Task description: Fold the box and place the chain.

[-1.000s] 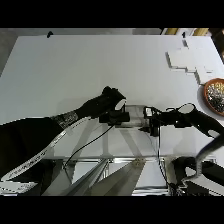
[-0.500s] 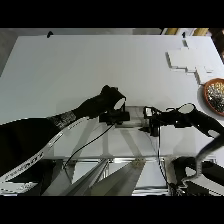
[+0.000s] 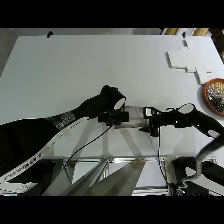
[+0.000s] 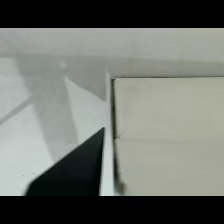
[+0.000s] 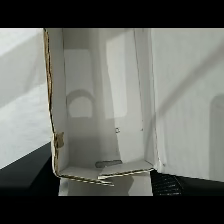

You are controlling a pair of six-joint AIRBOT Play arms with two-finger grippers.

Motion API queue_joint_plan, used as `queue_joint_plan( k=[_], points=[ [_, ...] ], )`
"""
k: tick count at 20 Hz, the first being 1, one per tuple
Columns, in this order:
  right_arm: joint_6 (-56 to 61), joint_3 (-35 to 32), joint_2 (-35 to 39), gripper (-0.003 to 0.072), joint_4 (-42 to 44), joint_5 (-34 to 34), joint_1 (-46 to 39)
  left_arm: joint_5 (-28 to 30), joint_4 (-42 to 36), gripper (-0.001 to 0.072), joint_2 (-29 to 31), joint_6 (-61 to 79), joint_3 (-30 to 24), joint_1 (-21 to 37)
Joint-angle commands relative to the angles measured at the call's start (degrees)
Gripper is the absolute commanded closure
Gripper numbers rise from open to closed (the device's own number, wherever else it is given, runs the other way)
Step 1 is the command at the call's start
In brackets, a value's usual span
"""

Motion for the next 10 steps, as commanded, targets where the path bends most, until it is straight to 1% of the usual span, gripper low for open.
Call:
queue_joint_plan(
  k=[1,5,7,8,10],
  points=[
    [0.0,0.0,0.0,0.0286,0.0,0.0,0.0,0.7,-0.3,0.0426,1.2,3.2,0.1,0.0],
    [0.0,0.0,0.0,0.0286,0.0,0.0,0.0,0.7,-0.3,0.0427,5.4,21.9,0.1,0.9],
    [0.0,0.0,0.0,0.0286,0.0,0.1,0.0,-0.8,-0.4,0.0427,8.3,27.2,0.0,1.4],
    [0.0,0.0,0.0,0.0286,0.0,0.0,0.0,-2.9,-0.6,0.0427,10.1,28.9,0.0,1.7],
    [0.0,0.0,0.0,0.0286,0.0,0.0,0.0,-10.2,-0.5,0.0426,13.7,32.7,0.0,2.0]
  ],
)
